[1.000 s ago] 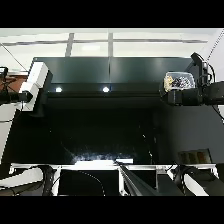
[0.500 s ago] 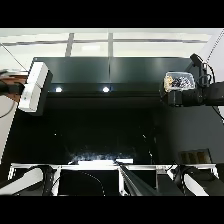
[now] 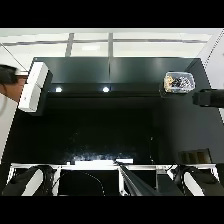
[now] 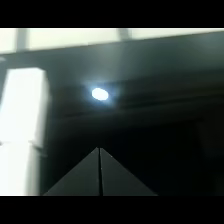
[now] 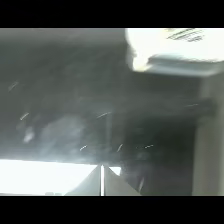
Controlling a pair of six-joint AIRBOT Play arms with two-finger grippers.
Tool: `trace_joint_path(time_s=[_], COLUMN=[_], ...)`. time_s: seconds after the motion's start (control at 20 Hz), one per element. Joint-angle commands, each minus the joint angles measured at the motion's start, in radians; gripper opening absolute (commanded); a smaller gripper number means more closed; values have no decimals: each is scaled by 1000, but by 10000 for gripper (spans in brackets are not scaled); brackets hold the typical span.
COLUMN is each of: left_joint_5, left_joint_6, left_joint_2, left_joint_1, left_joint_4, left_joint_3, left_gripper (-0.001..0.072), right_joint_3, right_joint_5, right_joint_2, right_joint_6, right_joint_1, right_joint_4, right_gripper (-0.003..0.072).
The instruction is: Fold the box and place the chain.
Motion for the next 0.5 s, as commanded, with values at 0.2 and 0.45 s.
trace_joint_path(time_s=[0.2, 0.45], left_joint_5=[174, 171], left_joint_6=[-161, -161], left_joint_2=[216, 217], left_joint_1=[-216, -186], left_joint_4=[51, 50], left_joint_3=[-481, -432], left_gripper=[26, 27], right_joint_3=[-325, -325], right_joint_5=[283, 306], right_joint_2=[154, 154], right_joint_6=[43, 44], right_joint_1=[-40, -40], right_joint_4=[-80, -77], right_gripper=[24, 23])
